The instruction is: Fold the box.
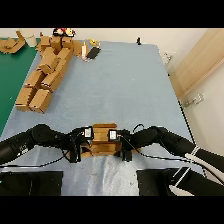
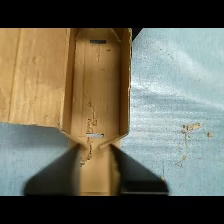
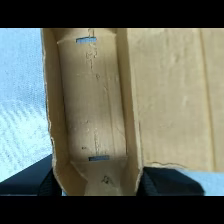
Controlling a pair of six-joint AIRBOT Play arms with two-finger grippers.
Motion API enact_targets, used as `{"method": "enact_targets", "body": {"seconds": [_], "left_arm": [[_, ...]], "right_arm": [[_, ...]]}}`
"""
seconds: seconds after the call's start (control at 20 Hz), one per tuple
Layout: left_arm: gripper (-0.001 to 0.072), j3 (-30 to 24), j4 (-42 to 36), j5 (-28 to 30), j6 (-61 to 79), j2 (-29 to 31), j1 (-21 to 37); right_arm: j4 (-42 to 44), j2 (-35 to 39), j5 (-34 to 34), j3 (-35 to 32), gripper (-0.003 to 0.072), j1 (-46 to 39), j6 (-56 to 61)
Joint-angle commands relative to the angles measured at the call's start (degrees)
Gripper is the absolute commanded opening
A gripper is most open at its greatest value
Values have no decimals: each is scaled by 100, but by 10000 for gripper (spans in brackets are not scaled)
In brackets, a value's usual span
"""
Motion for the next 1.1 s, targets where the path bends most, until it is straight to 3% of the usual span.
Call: {"method": "enact_targets", "body": {"seconds": [0.0, 0.2, 0.5, 0.8, 0.85, 0.9, 0.95, 1.05], "left_arm": [[173, 0, -37, 72, 96, -66, 0], [172, 0, -219, 118, 140, -107, -2], [171, 0, -420, 772, 444, -109, -470], [196, 0, -417, 1025, 439, -109, -638], [270, 0, -417, 1012, 439, -109, -640], [529, 0, -424, 1012, 437, -109, -640], [649, 0, -433, 1014, 435, -109, -638], [649, 0, -444, 1010, 435, -109, -638]], "right_arm": [[2, -4, 0, -4, 537, 0, 0], [2, -4, 0, -4, 537, 0, 0], [2, -4, 0, -4, 537, 0, 0], [2, -4, 0, -4, 537, 0, 0], [2, -4, 0, -4, 537, 0, 0], [2, -4, 0, -4, 537, 0, 0], [2, -4, 0, -4, 537, 0, 0], [2, -4, 0, -4, 537, 0, 0]]}}
